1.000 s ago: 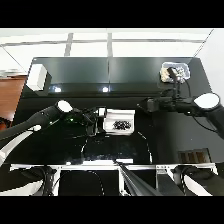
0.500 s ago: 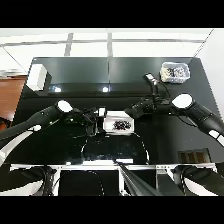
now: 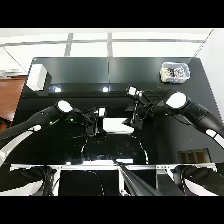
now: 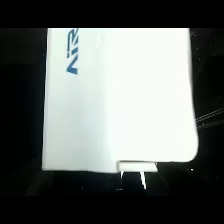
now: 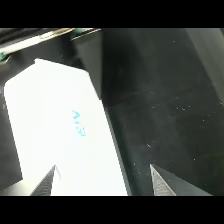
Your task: Fold the box and place the chain.
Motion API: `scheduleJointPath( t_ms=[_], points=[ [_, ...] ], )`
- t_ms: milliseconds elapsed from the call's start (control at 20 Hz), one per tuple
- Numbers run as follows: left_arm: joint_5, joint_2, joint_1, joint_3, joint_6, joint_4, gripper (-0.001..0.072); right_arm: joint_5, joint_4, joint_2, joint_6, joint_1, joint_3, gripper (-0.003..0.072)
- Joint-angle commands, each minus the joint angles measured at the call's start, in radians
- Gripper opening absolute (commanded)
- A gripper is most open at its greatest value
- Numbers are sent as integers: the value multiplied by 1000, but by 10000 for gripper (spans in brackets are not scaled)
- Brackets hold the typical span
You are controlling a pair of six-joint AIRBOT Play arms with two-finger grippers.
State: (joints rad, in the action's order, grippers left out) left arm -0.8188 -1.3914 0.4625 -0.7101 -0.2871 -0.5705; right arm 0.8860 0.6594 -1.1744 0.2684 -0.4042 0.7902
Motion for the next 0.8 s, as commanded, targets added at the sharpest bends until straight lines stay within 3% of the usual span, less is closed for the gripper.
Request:
scheduleJointPath(
  t_ms=[0,450,500,550,650,750],
  points=[
    [0,-1,0,-1,0,0,398,8,33,-5,-65,-18,2,718],
    [0,-1,0,-1,0,0,398,68,50,-5,-68,-18,2,718],
    [0,-1,0,-1,0,0,398,68,58,-5,-67,-18,2,630],
    [0,-1,0,-1,0,0,398,64,60,-5,-60,-18,2,428],
    [0,-1,0,-1,0,0,398,52,60,-5,-47,-18,2,184],
    [0,-1,0,-1,0,0,398,51,77,-5,-33,-18,2,176]
  ],
)
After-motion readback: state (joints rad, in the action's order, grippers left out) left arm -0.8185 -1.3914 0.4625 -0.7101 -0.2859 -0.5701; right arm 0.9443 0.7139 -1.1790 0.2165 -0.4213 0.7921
